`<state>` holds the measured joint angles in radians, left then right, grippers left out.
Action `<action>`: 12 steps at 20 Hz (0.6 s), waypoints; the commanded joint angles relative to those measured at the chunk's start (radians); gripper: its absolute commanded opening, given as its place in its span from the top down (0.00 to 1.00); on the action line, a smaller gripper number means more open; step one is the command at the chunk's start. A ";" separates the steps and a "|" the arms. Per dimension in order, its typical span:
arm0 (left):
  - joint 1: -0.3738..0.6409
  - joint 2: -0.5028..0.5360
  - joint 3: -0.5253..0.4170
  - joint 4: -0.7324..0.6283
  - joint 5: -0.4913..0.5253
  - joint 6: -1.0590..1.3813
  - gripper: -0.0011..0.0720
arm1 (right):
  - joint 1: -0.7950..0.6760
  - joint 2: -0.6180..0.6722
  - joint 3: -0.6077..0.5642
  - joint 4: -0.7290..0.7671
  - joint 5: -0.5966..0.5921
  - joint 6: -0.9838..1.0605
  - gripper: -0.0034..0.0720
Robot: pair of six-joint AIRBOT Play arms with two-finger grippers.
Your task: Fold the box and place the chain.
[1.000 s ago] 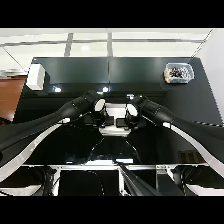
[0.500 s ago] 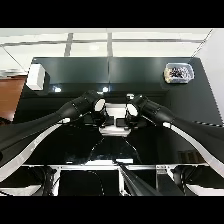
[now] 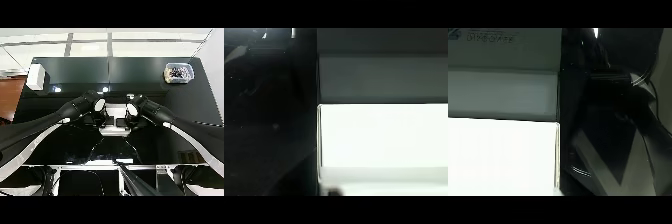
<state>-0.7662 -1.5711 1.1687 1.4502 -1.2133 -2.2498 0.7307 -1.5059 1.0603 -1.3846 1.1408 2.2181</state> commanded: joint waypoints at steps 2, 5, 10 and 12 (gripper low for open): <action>0.000 0.000 0.000 0.000 0.000 -0.002 0.95 | 0.001 0.006 0.011 0.000 0.006 0.002 0.43; 0.000 0.000 0.000 0.000 0.000 -0.002 0.95 | 0.001 0.060 0.034 -0.002 0.039 -0.043 0.43; 0.000 0.000 0.000 0.000 -0.001 -0.002 0.95 | 0.000 0.277 0.036 -0.193 0.115 -0.072 0.44; 0.000 0.000 0.000 0.000 0.001 -0.002 0.95 | 0.000 0.352 0.036 -0.433 0.142 -0.072 0.44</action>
<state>-0.7662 -1.5711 1.1687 1.4502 -1.2133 -2.2505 0.7307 -1.2572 1.0946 -1.5581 1.2381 2.1559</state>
